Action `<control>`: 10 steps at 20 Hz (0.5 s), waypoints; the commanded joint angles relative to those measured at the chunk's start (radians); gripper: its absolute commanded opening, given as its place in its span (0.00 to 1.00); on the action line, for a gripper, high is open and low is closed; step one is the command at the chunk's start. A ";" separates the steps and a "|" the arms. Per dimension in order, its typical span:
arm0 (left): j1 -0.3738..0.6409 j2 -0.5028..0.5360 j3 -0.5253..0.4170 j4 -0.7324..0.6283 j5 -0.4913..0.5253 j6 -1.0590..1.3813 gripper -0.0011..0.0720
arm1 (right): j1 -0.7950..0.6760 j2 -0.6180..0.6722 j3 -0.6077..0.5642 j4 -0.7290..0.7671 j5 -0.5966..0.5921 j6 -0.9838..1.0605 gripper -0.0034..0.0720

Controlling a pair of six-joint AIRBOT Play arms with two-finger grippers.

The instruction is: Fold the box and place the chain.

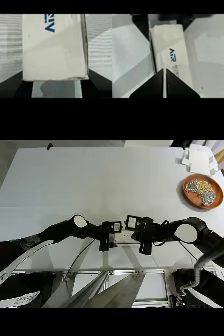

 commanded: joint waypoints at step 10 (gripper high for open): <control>0.000 0.001 0.000 0.000 0.001 0.000 0.12 | -0.088 0.012 -0.225 0.392 -0.159 -0.125 0.07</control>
